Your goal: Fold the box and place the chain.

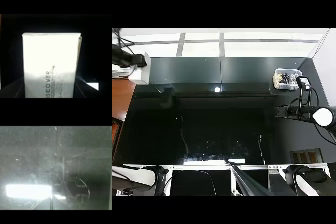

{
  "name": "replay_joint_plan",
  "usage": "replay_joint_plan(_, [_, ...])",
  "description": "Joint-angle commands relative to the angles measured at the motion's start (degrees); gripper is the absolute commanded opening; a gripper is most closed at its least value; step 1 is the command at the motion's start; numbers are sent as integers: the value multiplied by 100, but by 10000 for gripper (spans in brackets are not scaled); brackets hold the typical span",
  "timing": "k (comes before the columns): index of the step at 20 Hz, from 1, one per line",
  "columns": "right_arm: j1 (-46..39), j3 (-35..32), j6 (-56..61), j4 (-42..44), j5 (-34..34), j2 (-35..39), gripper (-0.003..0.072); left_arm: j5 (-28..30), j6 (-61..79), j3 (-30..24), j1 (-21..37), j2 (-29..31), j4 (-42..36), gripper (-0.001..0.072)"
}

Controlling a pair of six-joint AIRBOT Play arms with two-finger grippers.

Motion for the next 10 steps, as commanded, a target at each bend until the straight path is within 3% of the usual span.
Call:
replay_joint_plan(1, [-2,0,4,55,-37,2,11,192,365,168,85,-876,57,227])
replay_joint_plan(4, [-2,0,-2,111,-35,2,11,225,363,492,85,-1434,107,228])
replay_joint_plan(5, [-2,0,-15,107,-39,2,11,234,363,586,85,-1543,107,265])
replay_joint_plan(6, [-2,0,-24,107,-59,2,11,223,343,686,85,-1628,107,455])
replay_joint_plan(7, [-2,0,-52,109,-61,2,11,175,295,822,85,-1670,111,720])
replay_joint_plan(10, [-2,0,-103,111,-61,2,11,-450,144,1838,83,-1672,107,713])
